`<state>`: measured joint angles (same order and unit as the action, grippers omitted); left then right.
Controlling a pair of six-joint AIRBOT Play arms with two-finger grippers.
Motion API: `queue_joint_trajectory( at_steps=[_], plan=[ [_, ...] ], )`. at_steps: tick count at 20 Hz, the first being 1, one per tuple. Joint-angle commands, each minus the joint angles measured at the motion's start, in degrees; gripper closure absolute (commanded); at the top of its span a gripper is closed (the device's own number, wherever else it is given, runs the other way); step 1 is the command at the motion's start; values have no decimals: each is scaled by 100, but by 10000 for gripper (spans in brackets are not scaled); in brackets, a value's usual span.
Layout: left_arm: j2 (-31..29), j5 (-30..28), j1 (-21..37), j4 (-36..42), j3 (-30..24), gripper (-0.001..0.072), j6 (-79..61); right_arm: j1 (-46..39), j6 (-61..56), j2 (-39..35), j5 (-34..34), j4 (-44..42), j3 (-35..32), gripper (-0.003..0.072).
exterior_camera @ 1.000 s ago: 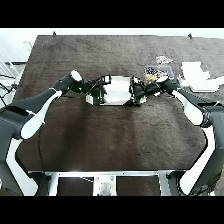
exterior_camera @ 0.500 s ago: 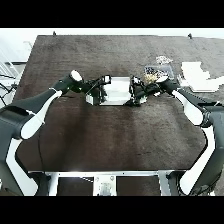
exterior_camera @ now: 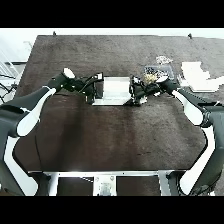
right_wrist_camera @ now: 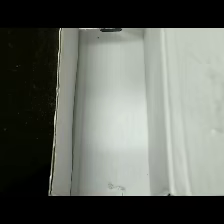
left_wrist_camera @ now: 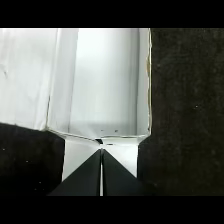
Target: Fold the box and place the chain.
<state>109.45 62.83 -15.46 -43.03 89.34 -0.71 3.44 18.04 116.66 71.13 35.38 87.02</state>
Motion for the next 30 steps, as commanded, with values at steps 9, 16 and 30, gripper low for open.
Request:
queue_joint_trajectory(
  at_steps=[9,16,30],
  plan=[
    [-1016,595,249,-114,389,694,3204,4,7,2,2,2,-2,251],
    [-2363,-92,247,-328,-549,695,5805,4,4,2,2,2,-2,251],
    [-2754,-251,1132,-289,-1858,692,7034,4,7,2,2,0,-2,251]
  ],
)
